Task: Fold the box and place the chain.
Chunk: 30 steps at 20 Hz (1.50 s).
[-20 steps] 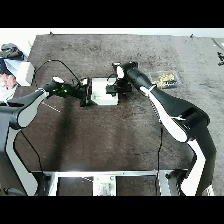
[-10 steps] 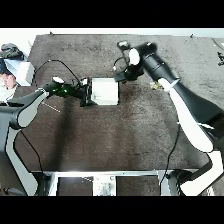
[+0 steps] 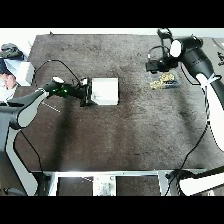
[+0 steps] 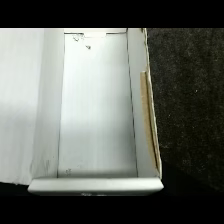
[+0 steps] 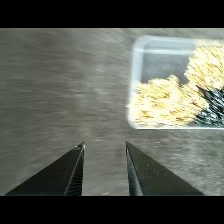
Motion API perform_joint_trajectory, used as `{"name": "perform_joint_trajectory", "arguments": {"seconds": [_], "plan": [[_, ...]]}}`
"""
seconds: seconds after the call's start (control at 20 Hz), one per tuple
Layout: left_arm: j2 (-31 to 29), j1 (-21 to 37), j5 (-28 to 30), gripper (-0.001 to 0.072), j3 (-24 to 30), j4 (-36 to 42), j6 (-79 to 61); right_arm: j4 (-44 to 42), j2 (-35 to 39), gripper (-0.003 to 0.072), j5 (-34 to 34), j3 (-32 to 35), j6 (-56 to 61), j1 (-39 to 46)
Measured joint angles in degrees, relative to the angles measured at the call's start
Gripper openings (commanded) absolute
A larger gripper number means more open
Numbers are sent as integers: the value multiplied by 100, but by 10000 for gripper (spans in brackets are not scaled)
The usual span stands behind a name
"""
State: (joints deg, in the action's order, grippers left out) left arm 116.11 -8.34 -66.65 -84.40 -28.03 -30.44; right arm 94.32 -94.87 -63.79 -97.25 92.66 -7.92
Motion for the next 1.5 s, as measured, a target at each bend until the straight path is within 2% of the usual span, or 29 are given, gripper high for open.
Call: {"name": "perform_joint_trajectory", "arguments": {"seconds": [0.35, 0.7, 1.1, 1.2, 1.4, 1.5], "plan": [[0, 0, 0, 346, 0, 2, 0, -590, -817, 292, 149, -55, -575, 887], [0, 0, 0, 346, 0, 2, 0, -713, -1517, 292, -35, -715, -918, 1012], [0, 0, 2, 346, 0, 4, 0, -750, -1770, 290, -160, -850, -1163, 927], [0, 0, 2, 346, 0, 2, 0, -708, -1823, 210, -199, -852, -1178, 916], [0, 0, 2, 347, 0, 4, 0, -614, -1895, 207, -289, -852, -1200, 905], [0, 0, 2, 346, 0, 4, 0, -595, -1926, 91, -291, -852, -1207, 905]]}}
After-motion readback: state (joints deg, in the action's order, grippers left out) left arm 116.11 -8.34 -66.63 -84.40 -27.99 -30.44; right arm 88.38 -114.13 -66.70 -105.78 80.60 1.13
